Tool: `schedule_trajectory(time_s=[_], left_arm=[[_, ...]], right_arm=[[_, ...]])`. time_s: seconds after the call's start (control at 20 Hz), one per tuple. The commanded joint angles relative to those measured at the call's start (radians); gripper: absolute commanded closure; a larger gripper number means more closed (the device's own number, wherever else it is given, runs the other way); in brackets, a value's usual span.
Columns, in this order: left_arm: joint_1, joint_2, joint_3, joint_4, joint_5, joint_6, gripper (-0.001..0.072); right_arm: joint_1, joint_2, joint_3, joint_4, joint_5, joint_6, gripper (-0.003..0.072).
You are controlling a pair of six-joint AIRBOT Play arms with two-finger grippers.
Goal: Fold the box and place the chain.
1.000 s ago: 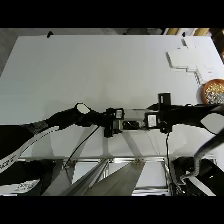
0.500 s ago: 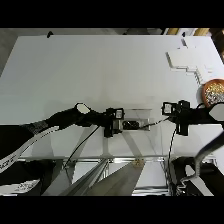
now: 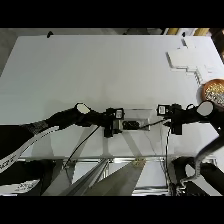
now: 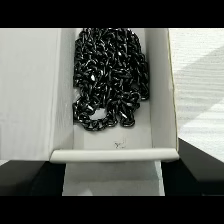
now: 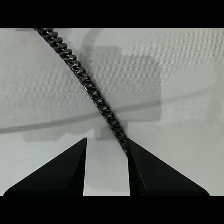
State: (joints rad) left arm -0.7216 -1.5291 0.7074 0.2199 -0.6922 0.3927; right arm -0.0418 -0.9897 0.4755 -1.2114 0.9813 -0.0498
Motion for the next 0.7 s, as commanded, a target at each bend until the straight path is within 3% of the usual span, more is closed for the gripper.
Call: schedule_trajectory(time_s=[0.0, 0.05, 0.1, 0.65], left_arm=[[0.001, 0.001, 0.0, 0.0, 0.0, 0.0, 0.0501], [0.001, 0.001, 0.0, 0.0, 0.0, 0.0, 0.0501], [0.001, 0.001, 0.0, 0.0, 0.0, 0.0, 0.0501], [0.001, 0.001, 0.0, 0.0, 0.0, 0.0, 0.0501]], right_arm=[[-0.001, -0.063, -0.002, -0.001, -0.031, -0.07, 0.0454], [-0.001, -0.068, -0.002, -0.002, -0.037, -0.08, 0.052], [-0.001, -0.068, -0.002, -0.008, -0.04, -0.09, 0.0531], [-0.001, -0.068, -0.002, -0.007, -0.082, -0.09, 0.0532]])
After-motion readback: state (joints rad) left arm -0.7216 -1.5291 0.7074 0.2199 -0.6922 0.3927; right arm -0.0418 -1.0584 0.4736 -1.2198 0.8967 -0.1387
